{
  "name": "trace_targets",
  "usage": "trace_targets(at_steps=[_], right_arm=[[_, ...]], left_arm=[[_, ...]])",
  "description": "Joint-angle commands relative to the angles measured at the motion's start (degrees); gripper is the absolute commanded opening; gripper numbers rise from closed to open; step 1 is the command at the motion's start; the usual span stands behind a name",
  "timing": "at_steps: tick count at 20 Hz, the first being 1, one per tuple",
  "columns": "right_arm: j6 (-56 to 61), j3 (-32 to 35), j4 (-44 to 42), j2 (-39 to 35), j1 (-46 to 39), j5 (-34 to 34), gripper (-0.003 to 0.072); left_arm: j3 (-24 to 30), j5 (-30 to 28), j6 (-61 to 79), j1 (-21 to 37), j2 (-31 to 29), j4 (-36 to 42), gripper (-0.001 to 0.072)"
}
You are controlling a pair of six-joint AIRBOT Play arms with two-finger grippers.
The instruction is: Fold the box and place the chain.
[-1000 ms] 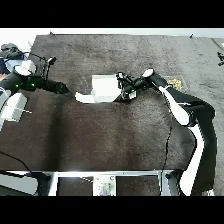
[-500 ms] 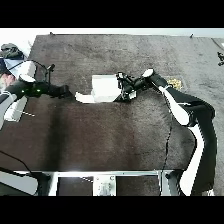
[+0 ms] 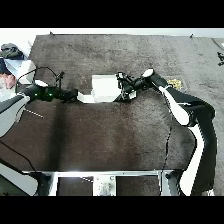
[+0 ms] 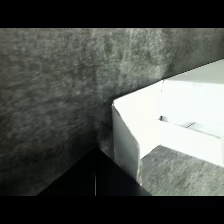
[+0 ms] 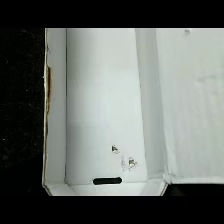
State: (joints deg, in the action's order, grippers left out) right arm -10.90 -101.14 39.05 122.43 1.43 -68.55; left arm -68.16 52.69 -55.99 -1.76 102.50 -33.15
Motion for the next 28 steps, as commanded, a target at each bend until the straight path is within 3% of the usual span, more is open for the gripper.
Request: trace_targets(at_steps=[1, 5, 11, 12, 13, 28], right_arm=[[0.02, -0.04, -0.02, 0.02, 0.04, -0.02, 0.0538], [0.02, -0.04, -0.02, 0.02, 0.04, -0.02, 0.0538], [0.02, -0.04, -0.04, 0.02, 0.04, -0.02, 0.0538], [0.02, -0.04, -0.02, 0.02, 0.04, -0.02, 0.0538], [0.02, -0.04, -0.02, 0.02, 0.04, -0.02, 0.0538], [0.02, -0.04, -0.02, 0.02, 0.04, -0.02, 0.0539]], left_arm=[[0.00, 0.00, 3.65, -1.73, 0.79, 5.22, 0.0012], [-0.46, 0.81, 8.02, -2.73, 0.76, 11.04, 0.0012], [-4.57, 3.91, 8.04, -2.84, 0.68, 12.07, 0.0016], [-4.83, 4.48, 8.07, -2.84, 0.66, 12.39, 0.0169], [-5.01, 5.07, 8.07, -2.84, 0.66, 12.68, 0.0242], [-8.04, 6.56, 6.56, -5.60, 0.66, 10.16, 0.0245]])
